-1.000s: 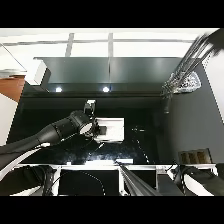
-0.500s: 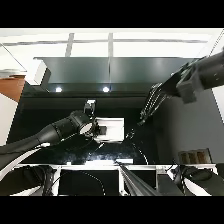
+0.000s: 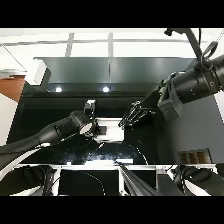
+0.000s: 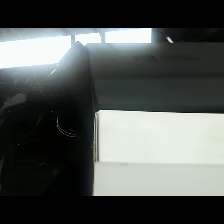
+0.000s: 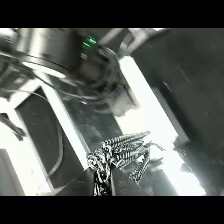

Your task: Fold the box and place the chain.

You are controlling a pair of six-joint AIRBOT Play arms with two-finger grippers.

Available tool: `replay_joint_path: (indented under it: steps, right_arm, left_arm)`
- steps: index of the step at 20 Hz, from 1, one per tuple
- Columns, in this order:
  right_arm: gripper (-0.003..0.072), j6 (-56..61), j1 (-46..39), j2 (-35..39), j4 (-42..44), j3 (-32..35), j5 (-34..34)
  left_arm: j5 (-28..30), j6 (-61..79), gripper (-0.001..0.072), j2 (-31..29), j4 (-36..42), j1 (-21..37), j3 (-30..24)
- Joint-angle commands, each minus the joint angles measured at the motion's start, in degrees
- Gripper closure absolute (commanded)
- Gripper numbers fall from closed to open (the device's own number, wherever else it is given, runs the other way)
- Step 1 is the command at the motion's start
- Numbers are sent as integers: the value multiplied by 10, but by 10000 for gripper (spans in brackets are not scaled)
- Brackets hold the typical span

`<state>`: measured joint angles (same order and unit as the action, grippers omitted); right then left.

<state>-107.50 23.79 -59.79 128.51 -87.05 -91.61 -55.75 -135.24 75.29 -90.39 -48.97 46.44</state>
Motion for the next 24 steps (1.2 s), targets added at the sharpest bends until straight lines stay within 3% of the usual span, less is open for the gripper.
replay_joint_path:
  steps: [1, 11, 24]
  right_arm:
    - [664, -10, 4, -9, 41, 2, 33]
    - [663, -16, 51, -31, 43, 27, 69]
    - [663, -16, 52, -31, 50, 27, 164]
  left_arm:
    - [0, 0, 679, 0, 0, 0, 0]
    - [0, 0, 679, 0, 0, 0, 0]
    - [0, 0, 680, 0, 0, 0, 0]
